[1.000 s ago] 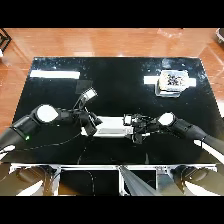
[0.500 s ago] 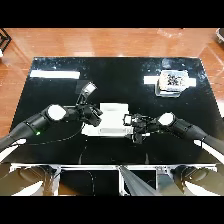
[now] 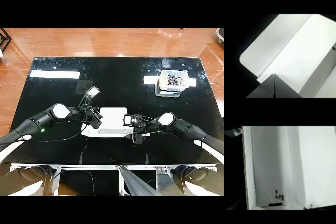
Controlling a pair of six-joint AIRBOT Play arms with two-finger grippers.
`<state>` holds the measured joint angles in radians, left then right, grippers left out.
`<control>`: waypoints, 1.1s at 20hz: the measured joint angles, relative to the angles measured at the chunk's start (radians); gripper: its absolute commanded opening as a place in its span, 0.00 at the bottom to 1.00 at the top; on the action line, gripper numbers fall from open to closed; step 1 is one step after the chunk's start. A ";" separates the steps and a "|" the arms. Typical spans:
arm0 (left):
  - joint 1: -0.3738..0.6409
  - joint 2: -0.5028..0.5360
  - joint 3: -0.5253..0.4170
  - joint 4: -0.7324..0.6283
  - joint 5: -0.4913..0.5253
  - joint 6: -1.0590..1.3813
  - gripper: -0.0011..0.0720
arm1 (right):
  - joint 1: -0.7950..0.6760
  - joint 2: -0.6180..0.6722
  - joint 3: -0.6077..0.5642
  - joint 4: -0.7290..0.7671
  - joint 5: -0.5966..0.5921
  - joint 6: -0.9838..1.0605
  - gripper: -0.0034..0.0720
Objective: Fold the box and place the chain.
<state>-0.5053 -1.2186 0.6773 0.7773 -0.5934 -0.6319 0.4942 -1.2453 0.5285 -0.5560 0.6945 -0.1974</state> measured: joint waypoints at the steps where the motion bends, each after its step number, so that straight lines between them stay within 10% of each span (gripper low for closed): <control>1: 0.014 0.008 0.018 0.041 -0.035 0.000 0.04 | 0.000 0.000 0.000 0.000 0.000 0.000 0.60; 9: 0.194 0.132 0.092 0.326 -0.448 -0.003 0.08 | 0.000 0.000 0.000 0.002 -0.003 0.002 0.60; 12: 0.228 0.161 0.069 0.307 -0.514 0.023 0.83 | 0.000 0.000 0.000 0.002 -0.003 0.002 0.60; 13: 0.231 0.165 0.059 0.279 -0.517 0.027 0.89 | 0.000 0.000 0.000 0.002 -0.003 0.002 0.59; 22: 0.123 0.131 0.020 0.167 -0.433 0.238 0.84 | 0.000 0.000 0.000 0.002 -0.003 0.002 0.60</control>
